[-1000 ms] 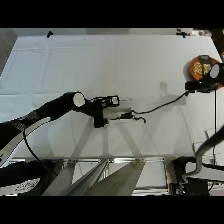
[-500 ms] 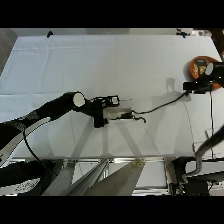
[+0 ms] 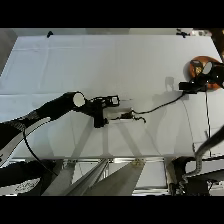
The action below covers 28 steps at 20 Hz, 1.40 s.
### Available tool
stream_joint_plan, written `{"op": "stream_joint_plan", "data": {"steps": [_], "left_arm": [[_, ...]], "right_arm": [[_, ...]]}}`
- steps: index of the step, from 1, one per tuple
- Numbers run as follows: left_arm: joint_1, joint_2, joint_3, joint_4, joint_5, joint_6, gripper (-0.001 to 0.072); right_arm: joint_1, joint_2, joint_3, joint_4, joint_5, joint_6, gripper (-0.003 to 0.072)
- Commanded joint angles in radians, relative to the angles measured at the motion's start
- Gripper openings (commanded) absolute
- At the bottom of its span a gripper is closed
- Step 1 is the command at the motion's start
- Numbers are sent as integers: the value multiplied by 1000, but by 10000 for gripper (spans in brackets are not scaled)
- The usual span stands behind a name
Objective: Fold the box and place the chain.
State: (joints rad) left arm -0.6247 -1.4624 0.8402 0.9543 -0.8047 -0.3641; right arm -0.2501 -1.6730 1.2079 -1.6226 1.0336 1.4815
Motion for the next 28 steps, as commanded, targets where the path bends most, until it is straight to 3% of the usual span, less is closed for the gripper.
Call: {"op": "stream_joint_plan", "data": {"steps": [1, 7, 14, 21, 28], "left_arm": [[0, 1, 0, 0, 0, 0, 348], [0, 1, 0, 0, 0, 0, 348], [0, 1, 0, 0, 0, 0, 348], [0, 1, 0, 0, 0, 0, 348], [0, 1, 1, 0, 0, 0, 348]], "right_arm": [[0, 10, -1, 3, 10, -1, 12], [0, 194, -1, 18, -1, -70, 12], [43, 555, -2, 240, 22, -218, 11], [310, 789, -3, 269, 96, -222, 12], [560, 829, -4, 268, 128, -177, 12]]}}
